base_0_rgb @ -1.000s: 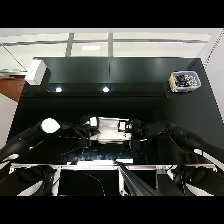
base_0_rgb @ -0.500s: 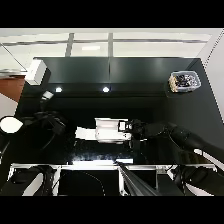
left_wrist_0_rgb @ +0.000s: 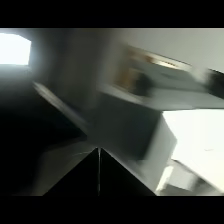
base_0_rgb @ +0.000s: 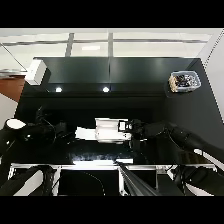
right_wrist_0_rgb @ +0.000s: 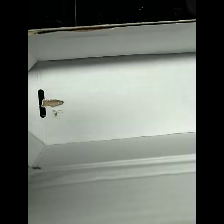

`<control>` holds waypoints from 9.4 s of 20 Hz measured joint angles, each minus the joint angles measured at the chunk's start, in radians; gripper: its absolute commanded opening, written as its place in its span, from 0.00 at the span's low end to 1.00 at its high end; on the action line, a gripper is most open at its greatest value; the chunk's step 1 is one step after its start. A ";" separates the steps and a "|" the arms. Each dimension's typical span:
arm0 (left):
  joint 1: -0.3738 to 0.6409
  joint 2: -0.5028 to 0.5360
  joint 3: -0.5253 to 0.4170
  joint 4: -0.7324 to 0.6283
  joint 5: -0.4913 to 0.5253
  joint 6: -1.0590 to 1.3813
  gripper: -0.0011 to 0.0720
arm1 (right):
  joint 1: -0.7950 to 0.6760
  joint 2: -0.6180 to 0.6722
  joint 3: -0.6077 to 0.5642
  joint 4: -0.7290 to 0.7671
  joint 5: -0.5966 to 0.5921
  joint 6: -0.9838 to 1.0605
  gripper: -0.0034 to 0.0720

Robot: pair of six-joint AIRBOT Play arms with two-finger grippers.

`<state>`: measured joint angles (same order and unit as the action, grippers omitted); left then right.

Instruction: Fold the box and place the chain.

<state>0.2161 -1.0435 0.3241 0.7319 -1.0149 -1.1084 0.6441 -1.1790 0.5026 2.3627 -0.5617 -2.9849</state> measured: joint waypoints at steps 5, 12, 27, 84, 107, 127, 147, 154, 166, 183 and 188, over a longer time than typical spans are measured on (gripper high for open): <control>-0.038 -0.141 -0.005 -0.145 -0.028 0.116 0.06 | 0.000 0.000 0.000 0.000 0.000 0.000 0.79; -0.191 -0.179 0.042 -0.207 -0.055 0.176 0.97 | 0.000 0.000 0.000 -0.003 0.000 0.000 0.79; -0.347 -0.079 0.159 -0.184 -0.072 0.096 0.97 | 0.000 0.000 0.000 -0.004 0.000 0.000 0.79; -1.099 -0.275 0.509 0.802 0.110 -1.250 0.38 | 0.000 0.000 0.000 -0.011 0.003 0.000 0.79; -1.100 -0.302 0.518 0.830 0.091 -1.257 0.12 | 0.000 0.000 0.000 -0.013 0.003 0.000 0.79; -1.100 -0.303 0.546 0.851 0.037 -1.254 0.05 | 0.000 0.002 0.000 -0.012 0.001 0.004 0.98; -1.070 -0.270 0.488 0.861 0.040 -1.255 0.06 | 0.035 0.061 0.063 -0.131 -0.097 0.075 0.22; -1.070 -0.270 0.487 0.859 0.046 -1.256 0.06 | 0.063 0.035 0.064 -0.060 -0.038 0.161 0.22; -1.070 -0.270 0.487 0.856 0.047 -1.256 0.05 | 0.116 -0.005 0.064 -0.039 0.072 0.241 0.29; -1.070 -0.270 0.487 0.856 0.039 -1.255 0.05 | -0.609 0.304 -0.039 -0.181 -0.515 1.259 0.08; -1.070 -0.270 0.487 0.856 0.038 -1.255 0.05 | -0.497 0.180 -0.146 0.018 -0.385 1.316 0.08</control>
<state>-0.8543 -1.3140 0.8108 1.5879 -0.9768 -2.3634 0.1467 -0.9989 0.3569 2.3810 -0.9470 -1.6691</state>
